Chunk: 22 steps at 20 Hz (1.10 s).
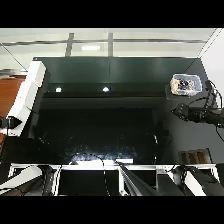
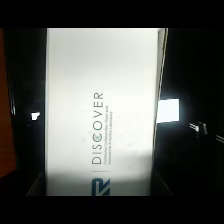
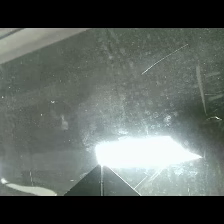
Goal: Fold the box and place the chain.
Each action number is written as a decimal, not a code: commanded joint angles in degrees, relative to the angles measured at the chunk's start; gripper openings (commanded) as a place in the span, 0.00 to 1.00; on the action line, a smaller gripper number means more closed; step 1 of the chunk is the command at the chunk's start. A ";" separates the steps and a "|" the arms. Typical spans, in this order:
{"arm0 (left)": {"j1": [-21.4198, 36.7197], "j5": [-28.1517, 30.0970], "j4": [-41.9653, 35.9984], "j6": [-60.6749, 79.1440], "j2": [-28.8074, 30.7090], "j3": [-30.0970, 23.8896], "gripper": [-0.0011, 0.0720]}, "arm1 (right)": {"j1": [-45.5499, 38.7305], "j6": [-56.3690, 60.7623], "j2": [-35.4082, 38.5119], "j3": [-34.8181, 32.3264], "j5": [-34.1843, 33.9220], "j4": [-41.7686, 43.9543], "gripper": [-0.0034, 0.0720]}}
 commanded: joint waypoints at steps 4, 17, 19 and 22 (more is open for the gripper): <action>-0.02 1.64 0.02 0.17 -0.09 0.00 0.19 | 0.00 0.07 0.04 -0.02 0.02 0.02 0.08; -2.49 -3.52 -6.10 -1.99 5.46 8.02 0.99 | 0.31 -1.53 0.04 0.00 1.92 3.67 0.08; -3.65 -3.41 -14.78 -4.76 7.19 9.42 0.99 | 1.97 -1.97 0.04 0.35 -0.07 3.93 0.08; -9.64 -3.41 -37.51 -4.35 7.98 9.42 0.41 | 6.49 -1.42 0.02 7.30 -1.57 0.90 0.08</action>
